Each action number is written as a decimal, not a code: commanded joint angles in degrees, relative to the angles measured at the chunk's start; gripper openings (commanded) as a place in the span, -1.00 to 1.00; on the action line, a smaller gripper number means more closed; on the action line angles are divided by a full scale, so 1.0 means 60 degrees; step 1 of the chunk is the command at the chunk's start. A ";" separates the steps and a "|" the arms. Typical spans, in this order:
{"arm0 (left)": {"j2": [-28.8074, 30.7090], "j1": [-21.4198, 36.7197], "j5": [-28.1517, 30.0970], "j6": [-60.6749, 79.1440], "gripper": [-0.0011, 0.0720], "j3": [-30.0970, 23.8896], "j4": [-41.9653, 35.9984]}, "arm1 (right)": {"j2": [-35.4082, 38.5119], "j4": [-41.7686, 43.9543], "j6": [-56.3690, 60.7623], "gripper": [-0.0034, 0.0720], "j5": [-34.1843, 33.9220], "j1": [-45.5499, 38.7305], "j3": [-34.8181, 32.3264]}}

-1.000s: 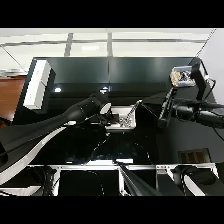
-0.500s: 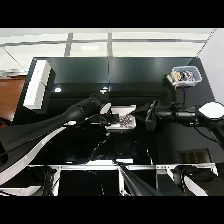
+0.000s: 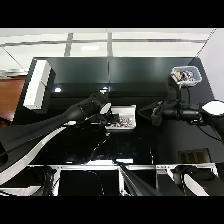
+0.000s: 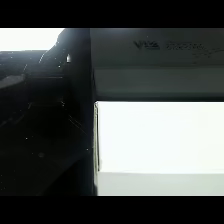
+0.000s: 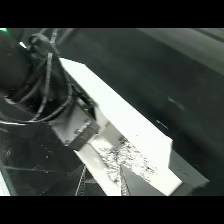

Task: Fold the box and place the chain.

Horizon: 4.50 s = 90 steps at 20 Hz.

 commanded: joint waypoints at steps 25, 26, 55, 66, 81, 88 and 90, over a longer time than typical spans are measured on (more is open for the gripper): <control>0.5574 0.3311 0.2779 0.9981 0.20 -0.5085 -0.5242 | -0.0015 -0.0106 0.0000 -0.21 0.0710 -0.0714 -0.0004; 0.5639 0.3832 0.2594 1.2149 0.20 -0.5501 -0.6998 | -0.0015 -0.0106 0.0004 -0.21 0.0710 -0.0714 -0.0004; 0.1876 0.3869 0.2619 2.5452 1.00 -0.4524 -0.9679 | -0.0015 -0.0087 0.0539 -0.21 0.0565 -0.0688 -0.0004; 0.1483 0.3322 0.2940 2.4982 0.99 -0.4018 -0.9446 | -0.0015 -0.0091 0.0535 -0.21 0.0532 -0.0688 -0.0007; 0.1439 0.3075 0.3115 2.4724 0.13 -0.3967 -0.8950 | -0.2142 -0.0091 0.2670 1.00 -0.3938 0.1075 0.1446; 0.1439 0.3075 0.3115 2.4720 0.13 -0.3967 -0.8950 | -0.2306 -0.3289 -0.2299 1.00 -0.1501 0.1800 0.1687; 0.1439 0.3075 0.3115 2.4720 0.13 -0.3967 -0.8950 | -0.2044 -0.3238 -0.2408 1.00 -0.1209 0.1807 0.1869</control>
